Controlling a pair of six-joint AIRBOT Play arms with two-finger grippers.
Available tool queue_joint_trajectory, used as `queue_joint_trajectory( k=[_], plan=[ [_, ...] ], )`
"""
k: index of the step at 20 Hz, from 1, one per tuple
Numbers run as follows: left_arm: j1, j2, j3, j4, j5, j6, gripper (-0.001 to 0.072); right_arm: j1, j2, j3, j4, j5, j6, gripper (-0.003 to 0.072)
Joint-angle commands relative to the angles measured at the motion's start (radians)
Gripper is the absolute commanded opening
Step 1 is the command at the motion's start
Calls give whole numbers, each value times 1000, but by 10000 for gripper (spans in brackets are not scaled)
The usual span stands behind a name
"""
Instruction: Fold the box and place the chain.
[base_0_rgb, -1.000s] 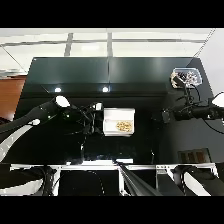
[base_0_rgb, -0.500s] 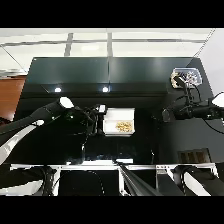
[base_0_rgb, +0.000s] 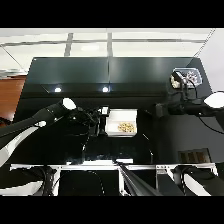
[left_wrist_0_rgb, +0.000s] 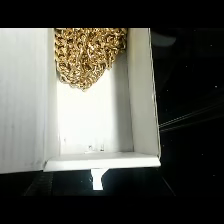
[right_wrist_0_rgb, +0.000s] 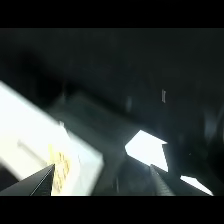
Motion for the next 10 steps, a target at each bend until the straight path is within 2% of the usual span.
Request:
queue_joint_trajectory(
  k=[1,3,5,10],
  plan=[
    [-4,1,1,1,8,-1,393,140,-94,40,89,-256,61,701],
    [-4,1,1,1,7,-1,393,208,-202,93,115,-274,60,700],
    [-4,3,1,1,13,-1,393,241,-273,116,100,-216,-3,699],
    [-2,39,1,1,85,-10,393,222,-240,117,74,5,-399,699]
  ],
)
